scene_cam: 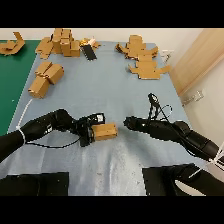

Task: Fold the box.

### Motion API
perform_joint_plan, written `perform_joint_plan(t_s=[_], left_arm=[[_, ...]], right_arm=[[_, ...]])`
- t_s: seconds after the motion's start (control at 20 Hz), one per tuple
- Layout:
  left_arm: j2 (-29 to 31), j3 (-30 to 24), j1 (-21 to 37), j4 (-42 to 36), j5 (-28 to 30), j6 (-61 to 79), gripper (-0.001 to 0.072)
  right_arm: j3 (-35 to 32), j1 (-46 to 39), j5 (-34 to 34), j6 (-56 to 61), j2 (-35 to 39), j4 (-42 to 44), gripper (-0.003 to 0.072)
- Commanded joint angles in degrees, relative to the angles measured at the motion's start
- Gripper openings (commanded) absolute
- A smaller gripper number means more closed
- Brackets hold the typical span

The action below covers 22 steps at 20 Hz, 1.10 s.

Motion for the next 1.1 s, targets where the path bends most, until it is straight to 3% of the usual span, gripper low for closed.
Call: perform_joint_plan(t_s=[0.0,0.1,0.35,0.65,0.8,1.05], left_arm=[[0.11,1.05,1.68,-0.68,2.45,-7.02,0.0266],[0.11,3.15,5.25,1.11,2.45,-12.57,0.0266],[0.07,10.84,20.74,16.87,2.45,-34.10,0.0266],[-0.85,12.37,41.07,18.80,2.56,-37.57,0.0266],[-3.19,12.37,43.82,18.84,2.62,-37.57,0.0266],[-8.39,13.27,43.71,18.43,5.44,-37.64,0.0266]], right_arm=[[0.04,0.04,0.11,0.09,0.02,0.02,0.0007],[0.04,0.04,0.15,0.59,0.04,0.02,0.0007],[0.04,0.04,1.40,1.55,0.04,0.04,0.0007],[0.04,0.04,3.61,1.73,0.04,0.07,0.0007],[0.04,0.04,5.51,2.36,0.04,0.07,0.0007],[0.04,0.04,6.10,2.60,0.04,0.09,0.0007]])
